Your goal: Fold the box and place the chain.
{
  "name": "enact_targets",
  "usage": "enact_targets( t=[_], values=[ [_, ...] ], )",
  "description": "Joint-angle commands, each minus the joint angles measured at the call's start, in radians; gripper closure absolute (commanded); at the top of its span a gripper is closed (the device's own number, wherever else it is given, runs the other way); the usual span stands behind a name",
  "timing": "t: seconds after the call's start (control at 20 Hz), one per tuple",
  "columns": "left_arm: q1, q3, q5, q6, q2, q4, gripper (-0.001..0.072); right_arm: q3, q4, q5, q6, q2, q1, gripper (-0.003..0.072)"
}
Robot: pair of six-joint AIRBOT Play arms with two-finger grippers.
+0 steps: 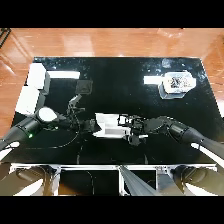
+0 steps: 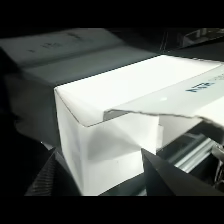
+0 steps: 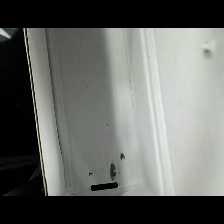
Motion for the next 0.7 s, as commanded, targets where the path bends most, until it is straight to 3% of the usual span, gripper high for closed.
enact_targets(
  t=[0.0,0.25,0.65],
  values=[
    [-0.054,0.001,0.076,-0.084,0.011,0.034,0.0082,0.000,0.000,0.000,0.000,-0.001,0.000,0.0664],
    [-0.118,0.002,0.153,-0.180,0.011,0.098,0.0082,0.000,0.000,0.000,0.000,0.000,0.000,0.0664],
    [-0.176,0.002,0.161,-0.290,0.011,0.143,0.0082,0.000,0.000,0.000,0.000,-0.001,0.000,0.0663]
  ],
)
